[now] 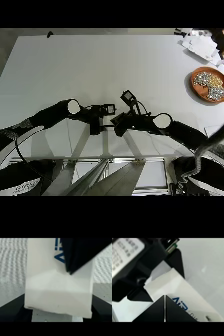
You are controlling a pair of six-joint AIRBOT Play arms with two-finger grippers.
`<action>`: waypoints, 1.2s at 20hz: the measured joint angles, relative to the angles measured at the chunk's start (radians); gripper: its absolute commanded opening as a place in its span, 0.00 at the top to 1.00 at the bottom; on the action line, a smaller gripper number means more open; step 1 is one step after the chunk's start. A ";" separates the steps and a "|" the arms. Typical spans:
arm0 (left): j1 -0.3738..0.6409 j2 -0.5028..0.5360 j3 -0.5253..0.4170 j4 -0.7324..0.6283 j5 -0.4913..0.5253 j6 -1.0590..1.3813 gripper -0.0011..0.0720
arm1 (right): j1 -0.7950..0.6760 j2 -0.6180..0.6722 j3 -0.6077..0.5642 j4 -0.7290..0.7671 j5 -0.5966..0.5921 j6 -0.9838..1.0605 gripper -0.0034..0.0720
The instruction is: Fold the box and place the chain.
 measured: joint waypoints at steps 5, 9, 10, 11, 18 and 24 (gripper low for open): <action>0.000 0.000 0.000 0.001 0.001 0.003 0.42 | 0.038 -0.039 -0.010 0.057 -0.012 -0.039 0.94; 0.000 0.000 0.000 0.001 0.002 0.000 0.42 | 0.047 -0.047 -0.041 0.076 -0.030 -0.049 0.94; 0.000 0.000 0.000 0.000 0.002 0.000 0.42 | 0.048 -0.048 -0.046 0.079 -0.034 -0.049 0.94; 0.000 0.000 0.000 0.000 0.002 -0.001 0.42 | 0.049 -0.048 -0.049 0.084 -0.037 -0.048 0.94; 0.000 0.000 0.000 -0.003 0.001 -0.004 0.42 | 0.050 -0.031 -0.058 0.085 -0.063 -0.029 0.94; 0.000 0.000 0.000 -0.006 0.000 -0.005 0.42 | -0.037 0.109 -0.056 0.058 -0.036 -0.027 0.94</action>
